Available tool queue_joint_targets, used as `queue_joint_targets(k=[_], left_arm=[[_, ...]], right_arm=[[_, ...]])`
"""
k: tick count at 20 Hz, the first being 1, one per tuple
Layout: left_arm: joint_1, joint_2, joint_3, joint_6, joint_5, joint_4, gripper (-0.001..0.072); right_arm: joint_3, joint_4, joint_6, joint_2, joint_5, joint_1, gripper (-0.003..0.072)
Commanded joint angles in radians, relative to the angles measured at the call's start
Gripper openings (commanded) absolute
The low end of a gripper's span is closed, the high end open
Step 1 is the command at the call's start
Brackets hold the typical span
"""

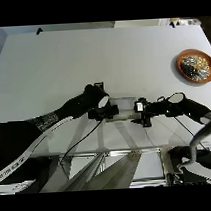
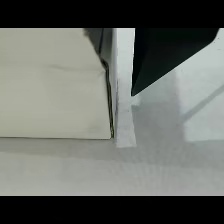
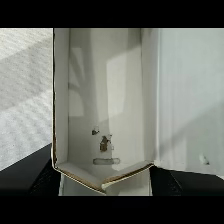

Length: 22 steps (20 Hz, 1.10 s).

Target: Fold the box and place the chain.

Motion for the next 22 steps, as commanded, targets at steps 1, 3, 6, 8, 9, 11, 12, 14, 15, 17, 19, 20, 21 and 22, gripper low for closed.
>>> queue_joint_targets(k=[1,3,6,8,9,11,12,14,15,17,19,20,21,22], left_arm=[[-0.014,-0.003,-0.01,-0.011,0.018,0.008,0.0181],[-0.018,-0.003,-0.01,-0.011,0.027,0.008,0.0131],[-0.022,-0.003,-0.01,-0.013,0.028,0.007,0.0085],[-0.024,-0.003,-0.01,-0.013,0.028,0.007,0.0002],[-0.024,-0.003,-0.01,-0.013,0.028,0.007,0.0002],[-0.024,-0.003,-0.01,-0.011,0.029,0.01,0.0019],[-0.024,-0.002,-0.01,-0.008,0.028,0.01,0.0063],[-0.015,0.004,-0.009,-0.003,0.028,0.01,0.0278],[-0.009,0.011,-0.009,0.02,0.028,0.01,0.0336],[0.0,0.027,-0.008,0.097,0.029,0.012,0.0335],[0.01,0.032,-0.007,0.159,0.027,0.012,0.0334],[0.01,0.029,-0.007,0.161,0.023,0.011,0.0332],[0.009,0.025,-0.007,0.161,0.025,0.011,0.0307],[0.007,0.019,-0.007,0.161,0.025,0.01,0.0232]], right_arm=[[0.0,0.0,0.0,0.0,0.0,0.0,0.0399],[0.0,0.0,0.0,0.0,0.0,0.0,0.0399],[0.0,0.0,0.0,0.0,0.0,0.0,0.0399],[0.0,0.0,0.0,0.0,0.0,0.0,0.0399],[0.0,0.0,0.0,0.0,0.0,0.0,0.0399],[0.0,0.0,0.0,0.0,0.0,0.0,0.0399],[0.0,0.0,0.0,0.0,0.0,0.0,0.0399],[0.0,0.0,0.0,0.0,0.0,0.0,0.0399],[0.0,0.0,0.0,0.0,0.0,0.0,0.0399],[0.0,0.0,0.0,0.0,0.0,0.0,0.0399],[0.0,0.0,0.0,0.0,0.0,0.0,0.0399],[0.0,0.0,0.0,0.0,0.0,0.0,0.0399],[0.0,0.0,0.0,0.0,0.0,0.0,0.0399],[0.0,0.0,0.0,0.0,0.0,0.0,0.0399]])
